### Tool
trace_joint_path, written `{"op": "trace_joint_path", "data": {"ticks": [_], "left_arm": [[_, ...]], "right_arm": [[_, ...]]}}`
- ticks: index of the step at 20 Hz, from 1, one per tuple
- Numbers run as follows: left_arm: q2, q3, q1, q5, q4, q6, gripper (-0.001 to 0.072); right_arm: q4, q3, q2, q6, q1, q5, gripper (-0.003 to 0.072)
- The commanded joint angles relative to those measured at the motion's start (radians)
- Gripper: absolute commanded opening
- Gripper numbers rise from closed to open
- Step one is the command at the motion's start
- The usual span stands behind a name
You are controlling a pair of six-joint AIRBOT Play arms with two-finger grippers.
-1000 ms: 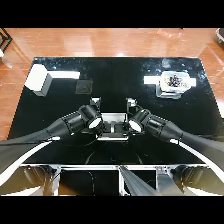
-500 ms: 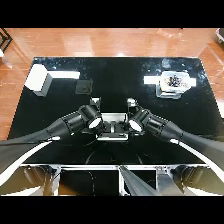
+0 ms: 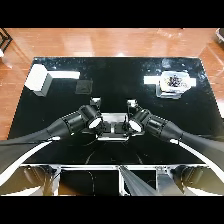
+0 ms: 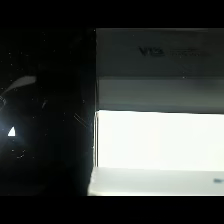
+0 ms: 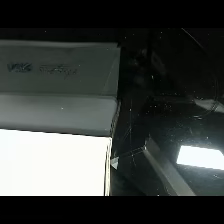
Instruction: Fold the box and place the chain.
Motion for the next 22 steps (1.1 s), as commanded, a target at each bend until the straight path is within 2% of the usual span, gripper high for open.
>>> {"op": "trace_joint_path", "data": {"ticks": [1,2,7,12,14,16,18,19,20,21,22], "left_arm": [[-0.001,-0.001,-0.001,0.0,0.0,-0.001,0.0017],[-0.001,-0.001,-0.001,0.0,0.0,-0.001,0.0018],[-0.001,-0.001,-0.001,-0.001,0.0,-0.001,0.0018],[0.0,-0.001,-0.001,0.0,-0.003,-0.001,0.0018],[-0.001,-0.001,-0.001,0.0,-0.003,-0.001,0.0018],[-0.001,-0.001,-0.001,0.001,-0.003,-0.001,0.0018],[-0.001,-0.001,-0.001,0.0,-0.003,-0.001,0.0018],[-0.001,-0.001,-0.001,0.0,-0.004,-0.001,0.0018],[-0.001,-0.001,-0.001,0.0,-0.004,-0.001,0.0018],[-0.001,-0.001,-0.001,0.0,-0.004,-0.001,0.0018],[-0.001,-0.001,-0.001,0.0,-0.004,-0.001,0.0018]], "right_arm": [[0.004,0.001,0.003,0.001,0.0,-0.016,0.0205],[0.003,0.001,0.008,0.001,0.0,-0.019,0.0376],[-0.05,0.001,0.11,-0.058,-0.023,0.035,0.0384],[-0.063,0.001,0.393,-0.231,-0.083,0.161,0.0382],[-0.148,0.001,0.515,-0.237,-0.132,0.216,0.0382],[-0.296,0.001,0.591,-0.245,-0.215,0.281,0.0374],[-0.409,0.0,0.599,-0.303,-0.338,0.311,0.0374],[-0.418,0.0,0.59,-0.341,-0.415,0.286,0.0376],[-0.412,0.0,0.574,-0.373,-0.504,0.236,0.0481],[-0.382,0.0,0.552,-0.428,-0.586,0.171,0.0699],[-0.31,0.003,0.517,-0.526,-0.668,0.105,0.07]]}}
